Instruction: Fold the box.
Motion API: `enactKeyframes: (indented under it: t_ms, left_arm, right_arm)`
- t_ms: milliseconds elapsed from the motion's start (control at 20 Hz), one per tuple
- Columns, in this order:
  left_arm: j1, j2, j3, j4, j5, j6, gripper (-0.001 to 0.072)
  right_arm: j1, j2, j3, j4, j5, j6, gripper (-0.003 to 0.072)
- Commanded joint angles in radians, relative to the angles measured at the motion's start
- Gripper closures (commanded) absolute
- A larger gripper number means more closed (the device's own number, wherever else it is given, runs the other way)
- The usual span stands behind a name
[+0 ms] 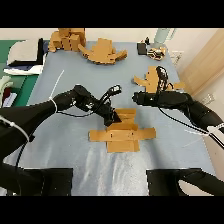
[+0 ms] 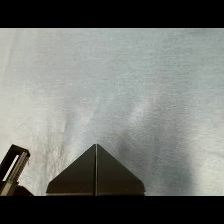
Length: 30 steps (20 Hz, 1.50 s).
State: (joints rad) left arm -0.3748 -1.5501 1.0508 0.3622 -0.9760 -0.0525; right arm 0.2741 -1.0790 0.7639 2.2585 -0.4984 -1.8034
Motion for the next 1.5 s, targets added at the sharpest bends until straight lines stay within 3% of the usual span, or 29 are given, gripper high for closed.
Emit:
enactKeyframes:
  t_ms: [0, 150, 700, 850, 1050, 1200, 1350, 1400, 1450]
  left_arm:
    - [-0.015, 0.083, -0.092, -0.006, 0.069, 0.054, 0.0702]
    - [-0.052, 0.143, -0.175, -0.011, 0.150, 0.130, 0.0700]
    - [-0.060, 0.133, -0.180, -0.032, 0.171, 0.133, 0.0695]
    - [-0.060, 0.133, -0.180, -0.033, 0.169, 0.131, 0.0695]
    - [-0.060, 0.133, -0.180, -0.033, 0.169, 0.131, 0.0695]
    - [-0.060, 0.133, -0.180, -0.033, 0.169, 0.131, 0.0695]
    - [-0.060, 0.133, -0.180, -0.033, 0.169, 0.131, 0.0695]
    - [-0.060, 0.133, -0.180, -0.033, 0.169, 0.131, 0.0695]
    - [-0.060, 0.133, -0.180, -0.033, 0.169, 0.131, 0.0695]
  right_arm:
    - [0.007, -0.003, 0.000, -0.003, 0.006, 0.000, 0.0676]
    - [0.007, -0.003, 0.000, -0.003, 0.016, 0.000, 0.0676]
    - [0.007, 0.005, 0.000, -0.045, -0.029, 0.013, 0.0686]
    - [0.008, 0.082, 0.000, -0.381, -0.223, 0.283, 0.0686]
    - [0.108, 0.284, -0.019, -0.788, -0.632, 0.506, 0.0686]
    - [0.277, 0.447, -0.138, -0.715, -0.679, 0.488, 0.0686]
    - [0.545, 0.591, -0.332, -0.540, -0.599, 0.290, 0.0684]
    - [0.635, 0.622, -0.391, -0.523, -0.560, 0.200, 0.0656]
    - [0.703, 0.634, -0.435, -0.552, -0.519, 0.140, 0.0409]
